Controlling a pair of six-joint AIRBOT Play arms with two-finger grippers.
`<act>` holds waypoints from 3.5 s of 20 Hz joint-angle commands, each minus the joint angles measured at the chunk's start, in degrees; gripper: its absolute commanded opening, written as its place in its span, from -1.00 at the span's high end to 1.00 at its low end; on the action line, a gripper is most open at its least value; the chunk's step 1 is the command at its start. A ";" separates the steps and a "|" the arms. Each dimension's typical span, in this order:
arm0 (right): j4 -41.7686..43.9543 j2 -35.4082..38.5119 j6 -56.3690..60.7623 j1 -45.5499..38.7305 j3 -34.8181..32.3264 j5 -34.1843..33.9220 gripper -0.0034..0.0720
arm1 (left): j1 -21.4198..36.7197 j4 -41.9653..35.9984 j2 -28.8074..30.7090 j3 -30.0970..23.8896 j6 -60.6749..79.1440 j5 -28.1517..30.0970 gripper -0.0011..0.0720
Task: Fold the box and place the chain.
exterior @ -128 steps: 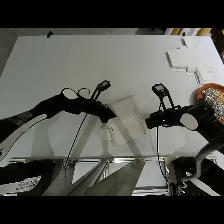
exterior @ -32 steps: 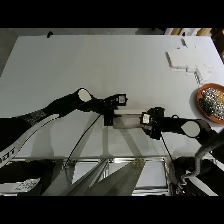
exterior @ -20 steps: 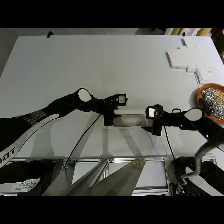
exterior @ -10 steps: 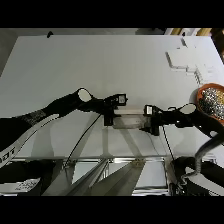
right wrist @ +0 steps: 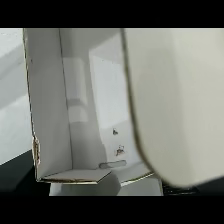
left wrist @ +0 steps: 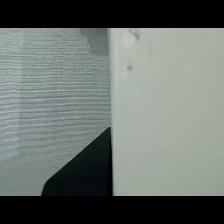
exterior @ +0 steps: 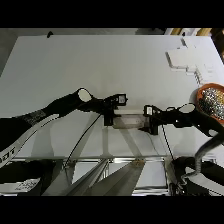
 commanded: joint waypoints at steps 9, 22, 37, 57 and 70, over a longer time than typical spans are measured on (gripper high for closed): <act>-1.42 -2.19 -0.42 0.00 0.00 0.11 -0.14 | -0.02 0.00 -0.04 -0.02 0.00 0.00 0.95; -1.36 -2.19 -0.42 0.00 0.00 0.15 -0.14 | -0.02 0.00 -0.04 -0.02 0.00 0.00 0.95; -1.36 -2.19 -0.42 0.00 0.00 0.15 -0.14 | 1.99 21.73 13.05 -0.02 -21.09 -13.75 0.93; -1.36 -2.19 -0.42 0.00 0.00 0.15 -0.14 | -7.63 19.21 1.75 3.21 -36.11 22.25 0.96; -1.36 -2.19 -0.42 0.00 0.00 0.17 -0.14 | -5.64 28.59 14.01 3.17 -42.45 -0.85 0.97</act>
